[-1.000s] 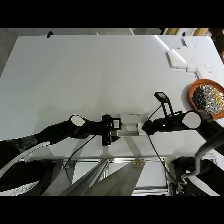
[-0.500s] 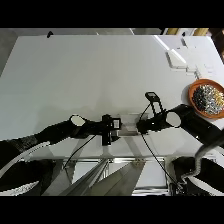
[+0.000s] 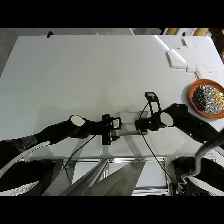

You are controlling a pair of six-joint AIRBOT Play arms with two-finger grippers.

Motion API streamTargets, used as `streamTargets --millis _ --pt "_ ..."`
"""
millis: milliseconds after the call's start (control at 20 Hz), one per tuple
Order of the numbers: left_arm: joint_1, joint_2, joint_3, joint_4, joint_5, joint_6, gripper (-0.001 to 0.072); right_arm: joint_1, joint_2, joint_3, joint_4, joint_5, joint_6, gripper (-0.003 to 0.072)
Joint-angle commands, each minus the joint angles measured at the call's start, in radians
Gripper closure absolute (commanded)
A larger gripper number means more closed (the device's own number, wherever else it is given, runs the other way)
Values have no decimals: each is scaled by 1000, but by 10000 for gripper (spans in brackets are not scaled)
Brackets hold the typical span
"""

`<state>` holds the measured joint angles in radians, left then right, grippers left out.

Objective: Fold the box and place the chain.

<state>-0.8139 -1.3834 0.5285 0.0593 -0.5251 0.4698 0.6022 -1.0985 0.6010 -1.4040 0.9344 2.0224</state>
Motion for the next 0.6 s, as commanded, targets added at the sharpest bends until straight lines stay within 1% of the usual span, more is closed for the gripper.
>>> streamTargets --millis 0,50,150,200,250,300,350,400,550 --pt "0 1 0 1 -3 2 436 2 -2 2 -7 -8 19 514" --pt "0 1 0 1 -3 1 436 2 -2 2 -10 -4 19 545" --pt "0 1 0 1 -3 1 436 2 -2 2 -14 2 19 641" --pt "0 1 0 1 -2 2 436 2 -2 2 -18 6 19 652" --pt "0 1 0 1 -3 2 436 2 -2 2 -24 9 19 649" --pt "0 1 0 1 -3 1 436 2 -2 2 -33 13 19 592" --pt "0 1 0 1 -2 1 436 1 -2 2 -44 21 19 430" --pt "0 1 0 1 -3 1 436 1 -2 2 -59 29 19 380" --pt "0 1 0 1 -2 1 436 1 -2 10 -94 50 23 380"
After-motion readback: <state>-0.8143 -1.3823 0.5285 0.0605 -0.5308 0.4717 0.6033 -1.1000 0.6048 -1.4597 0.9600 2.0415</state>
